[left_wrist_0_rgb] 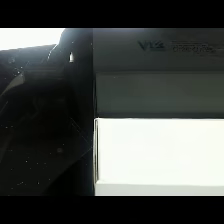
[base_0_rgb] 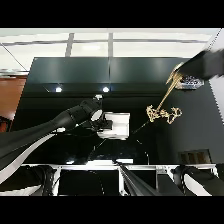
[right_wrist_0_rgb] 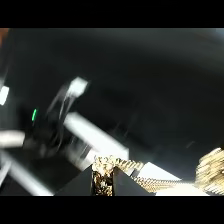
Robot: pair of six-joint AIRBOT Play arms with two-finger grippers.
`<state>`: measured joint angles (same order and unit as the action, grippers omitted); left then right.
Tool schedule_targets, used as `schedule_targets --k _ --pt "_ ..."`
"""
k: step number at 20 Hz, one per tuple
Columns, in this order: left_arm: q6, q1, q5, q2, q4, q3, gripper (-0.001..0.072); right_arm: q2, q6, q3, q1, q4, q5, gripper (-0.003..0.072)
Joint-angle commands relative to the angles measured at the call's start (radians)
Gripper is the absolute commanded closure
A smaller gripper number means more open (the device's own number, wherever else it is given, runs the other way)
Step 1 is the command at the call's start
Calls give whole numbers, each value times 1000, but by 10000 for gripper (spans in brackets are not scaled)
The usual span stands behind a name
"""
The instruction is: Fold the box and place the chain.
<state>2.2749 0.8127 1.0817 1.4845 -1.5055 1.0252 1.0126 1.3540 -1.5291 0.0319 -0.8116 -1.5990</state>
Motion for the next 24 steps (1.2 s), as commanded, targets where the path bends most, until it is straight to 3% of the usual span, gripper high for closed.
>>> schedule_targets --k 1,5,8,13,21,22,23,24 --pt "0 -1 0 -1 0 1 679 -2 -31 176 141 0 2 675" --pt "0 -1 0 -1 0 0 678 2 -58 368 246 58 227 678" --pt "0 -1 -1 -1 0 0 678 19 -72 476 310 124 289 678" --pt "0 -1 -1 -1 0 0 679 28 -72 626 380 158 500 671" --pt "0 -1 0 -1 0 0 678 81 -72 740 403 212 634 667" --pt "-1 -1 0 -1 0 1 678 89 -72 740 407 211 640 649" --pt "0 -1 0 -1 0 0 678 90 -71 740 406 211 640 457" --pt "0 -1 0 -1 0 1 679 90 -72 738 393 208 634 328"
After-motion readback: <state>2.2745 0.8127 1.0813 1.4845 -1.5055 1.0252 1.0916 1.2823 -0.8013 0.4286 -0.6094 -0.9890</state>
